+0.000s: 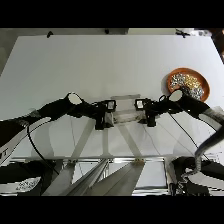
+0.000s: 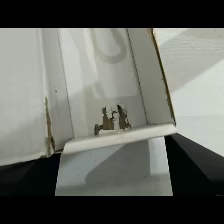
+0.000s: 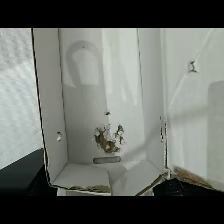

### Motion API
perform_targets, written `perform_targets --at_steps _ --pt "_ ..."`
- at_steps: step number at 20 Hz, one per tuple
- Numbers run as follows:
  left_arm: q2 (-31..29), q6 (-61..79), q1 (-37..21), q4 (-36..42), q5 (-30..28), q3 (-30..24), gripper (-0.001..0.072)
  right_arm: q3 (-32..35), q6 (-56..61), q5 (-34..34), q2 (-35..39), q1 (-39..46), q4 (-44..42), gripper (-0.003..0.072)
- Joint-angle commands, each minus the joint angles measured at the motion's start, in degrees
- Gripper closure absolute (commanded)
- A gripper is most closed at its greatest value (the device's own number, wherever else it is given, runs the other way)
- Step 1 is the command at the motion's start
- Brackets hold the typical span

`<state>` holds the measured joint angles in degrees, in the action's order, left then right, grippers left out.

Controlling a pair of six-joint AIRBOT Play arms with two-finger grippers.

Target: Fold the box and place the chain.

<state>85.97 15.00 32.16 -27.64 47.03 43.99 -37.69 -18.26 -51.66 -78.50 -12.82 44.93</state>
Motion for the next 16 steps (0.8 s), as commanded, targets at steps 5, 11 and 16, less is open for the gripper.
perform_targets --at_steps 5,11,16 --pt "0.20 0.00 -0.11 -0.02 0.17 0.00 0.0003 0.00 -0.02 0.02 0.04 0.02 0.07 0.0179" --pt "1.51 -1.29 -0.04 5.90 -1.92 0.00 0.0011 0.00 -0.02 0.02 0.04 0.02 0.07 0.0179" --pt "1.84 -1.03 0.02 6.12 -2.10 0.00 0.0016 0.00 -0.02 0.02 0.04 0.04 0.07 0.0179"
